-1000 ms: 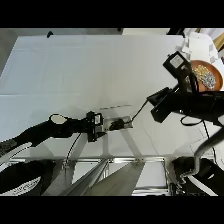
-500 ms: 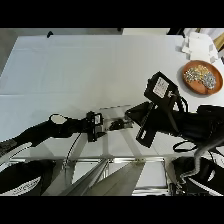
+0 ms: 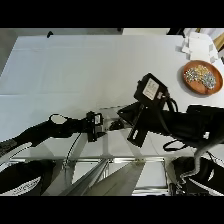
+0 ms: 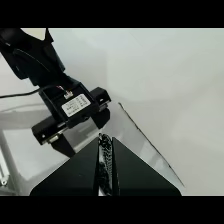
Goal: Fold the box and place the chain.
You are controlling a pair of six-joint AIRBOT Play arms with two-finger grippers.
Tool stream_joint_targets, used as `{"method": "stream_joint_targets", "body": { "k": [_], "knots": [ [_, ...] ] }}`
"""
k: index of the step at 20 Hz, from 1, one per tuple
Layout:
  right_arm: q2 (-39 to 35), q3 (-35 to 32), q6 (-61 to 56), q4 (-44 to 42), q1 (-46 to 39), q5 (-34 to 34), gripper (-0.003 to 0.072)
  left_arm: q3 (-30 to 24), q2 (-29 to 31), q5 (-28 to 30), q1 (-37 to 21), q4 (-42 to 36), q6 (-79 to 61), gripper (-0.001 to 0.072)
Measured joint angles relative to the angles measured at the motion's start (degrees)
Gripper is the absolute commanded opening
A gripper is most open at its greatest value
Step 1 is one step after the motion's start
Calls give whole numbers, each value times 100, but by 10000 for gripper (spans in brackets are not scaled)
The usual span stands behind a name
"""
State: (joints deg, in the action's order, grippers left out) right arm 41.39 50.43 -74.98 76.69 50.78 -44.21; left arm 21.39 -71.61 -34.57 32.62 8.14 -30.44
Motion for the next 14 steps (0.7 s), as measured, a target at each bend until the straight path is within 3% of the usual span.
{"method": "stream_joint_targets", "body": {
  "k": [14],
  "knots": [
    [1469, 0, 9, -81, 4, -168, 11, 0, 0, 0, 0, 0, 0, 68]
  ]
}}
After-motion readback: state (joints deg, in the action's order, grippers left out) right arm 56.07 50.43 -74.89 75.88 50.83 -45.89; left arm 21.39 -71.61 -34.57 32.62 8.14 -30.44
